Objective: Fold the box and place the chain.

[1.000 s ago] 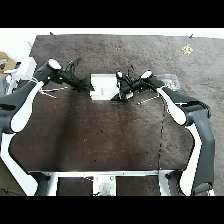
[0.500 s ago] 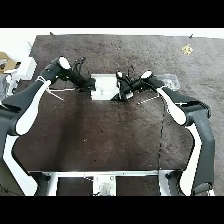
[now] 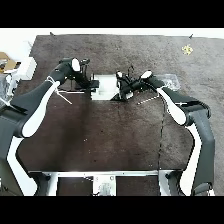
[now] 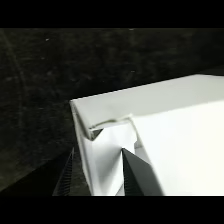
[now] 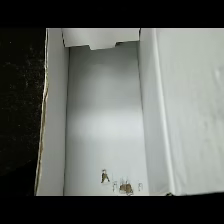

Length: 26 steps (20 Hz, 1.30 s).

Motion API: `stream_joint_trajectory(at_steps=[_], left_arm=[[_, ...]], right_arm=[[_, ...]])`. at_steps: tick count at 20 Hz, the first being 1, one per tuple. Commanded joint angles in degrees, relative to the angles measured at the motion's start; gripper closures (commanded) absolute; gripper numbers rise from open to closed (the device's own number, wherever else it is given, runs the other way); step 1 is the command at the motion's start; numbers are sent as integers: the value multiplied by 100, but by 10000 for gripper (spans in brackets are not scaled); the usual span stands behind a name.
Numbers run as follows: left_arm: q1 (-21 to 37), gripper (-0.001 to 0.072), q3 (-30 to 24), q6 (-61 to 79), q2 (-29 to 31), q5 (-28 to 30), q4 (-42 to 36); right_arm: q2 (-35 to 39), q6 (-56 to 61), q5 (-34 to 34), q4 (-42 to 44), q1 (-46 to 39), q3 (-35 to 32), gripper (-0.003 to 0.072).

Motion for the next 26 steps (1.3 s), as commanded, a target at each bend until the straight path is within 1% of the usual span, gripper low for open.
stream_joint_trajectory(at_steps=[1,4,6,8,10,13,16,20,21,22,24,26], left_arm=[[-291,379,424,-761,-212,-400,977],[-481,379,756,-1119,-476,-743,1403],[-579,379,894,-1228,-590,-758,1565],[-669,382,896,-1379,-621,-741,1755],[-717,420,896,-1453,-651,-752,1880],[-721,426,894,-1543,-658,-710,1932],[-721,571,894,-1687,-664,-601,1950],[-721,571,894,-1692,-669,-562,1945],[-721,608,894,-1722,-669,-557,1941],[-721,671,894,-1751,-669,-544,1941],[-721,699,890,-1751,-671,-555,1919],[-721,700,890,-1749,-671,-592,1915]], right_arm=[[-2,2,2,0,2,-2,231],[-2,2,2,0,2,-2,231],[-2,2,2,0,2,-2,231],[-2,2,0,0,2,-2,231],[-2,2,4,0,2,-2,231],[-2,2,2,0,2,-2,232],[-2,2,2,0,2,-2,232],[-2,2,2,0,2,-2,231],[-2,2,2,0,2,-2,231],[-2,2,2,0,2,-2,231],[-2,2,2,0,2,-2,231],[-2,2,2,2,2,-2,231]])
